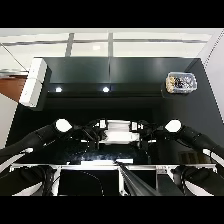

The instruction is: Fold the box and place the chain.

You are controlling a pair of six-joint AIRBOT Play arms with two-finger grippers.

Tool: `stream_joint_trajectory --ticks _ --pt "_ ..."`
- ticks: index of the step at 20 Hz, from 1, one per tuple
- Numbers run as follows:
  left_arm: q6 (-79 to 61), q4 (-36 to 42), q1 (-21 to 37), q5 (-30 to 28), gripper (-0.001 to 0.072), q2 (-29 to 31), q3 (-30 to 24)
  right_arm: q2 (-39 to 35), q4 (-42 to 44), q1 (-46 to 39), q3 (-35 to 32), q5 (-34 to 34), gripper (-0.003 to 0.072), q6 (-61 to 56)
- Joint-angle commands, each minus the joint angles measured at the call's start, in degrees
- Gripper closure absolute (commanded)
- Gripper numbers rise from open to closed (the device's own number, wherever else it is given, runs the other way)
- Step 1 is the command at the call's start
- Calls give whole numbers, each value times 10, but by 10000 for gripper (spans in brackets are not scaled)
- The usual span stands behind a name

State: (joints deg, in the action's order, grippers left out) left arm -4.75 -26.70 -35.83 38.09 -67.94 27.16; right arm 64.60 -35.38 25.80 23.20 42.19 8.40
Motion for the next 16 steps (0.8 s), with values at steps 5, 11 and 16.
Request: stream_joint_trajectory --ticks 5,11,16 --pt "147 -70 104 48 677 106 0 0 -2 0 0 0 162 2" --pt "553 -190 326 197 676 154 0 0 -2 0 0 0 162 2" --pt "622 -192 457 249 675 153 -31 0 -2 0 0 0 162 2"
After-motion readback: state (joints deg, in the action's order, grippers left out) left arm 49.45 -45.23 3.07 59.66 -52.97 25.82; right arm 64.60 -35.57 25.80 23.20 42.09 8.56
